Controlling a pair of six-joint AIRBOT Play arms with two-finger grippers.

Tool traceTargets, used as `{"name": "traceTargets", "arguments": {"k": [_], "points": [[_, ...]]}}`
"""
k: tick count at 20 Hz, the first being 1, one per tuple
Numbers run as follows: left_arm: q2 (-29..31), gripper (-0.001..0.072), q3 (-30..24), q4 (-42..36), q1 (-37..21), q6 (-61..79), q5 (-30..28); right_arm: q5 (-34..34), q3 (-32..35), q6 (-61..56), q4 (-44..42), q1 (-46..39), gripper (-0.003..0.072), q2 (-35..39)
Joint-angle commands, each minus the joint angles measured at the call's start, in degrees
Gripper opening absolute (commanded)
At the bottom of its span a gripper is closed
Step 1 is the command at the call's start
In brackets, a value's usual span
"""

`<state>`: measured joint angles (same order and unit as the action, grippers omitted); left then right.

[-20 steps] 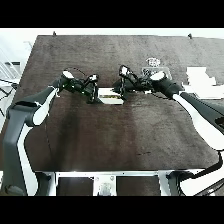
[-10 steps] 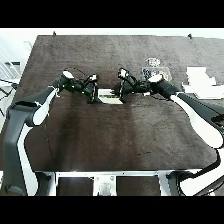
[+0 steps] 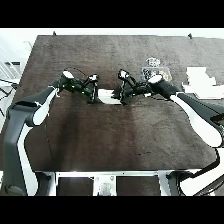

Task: Fold the box and place the chain.

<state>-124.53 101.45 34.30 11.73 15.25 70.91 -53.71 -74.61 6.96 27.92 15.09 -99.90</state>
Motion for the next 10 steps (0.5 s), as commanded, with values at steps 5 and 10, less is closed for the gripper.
{"name": "traceTargets", "arguments": {"k": [5, 10], "points": [[0.0, 0.048, 0.04, -0.02, -0.07, -0.24, 0.07, -1.49, 0.98, -3.13, 0.81, 0.04, 0.0278, -0.02], [0.0, 0.048, 0.04, -0.02, -0.07, -0.22, 0.04, -4.48, 0.87, -6.58, 2.16, -1.09, 0.0292, 0.0]]}}
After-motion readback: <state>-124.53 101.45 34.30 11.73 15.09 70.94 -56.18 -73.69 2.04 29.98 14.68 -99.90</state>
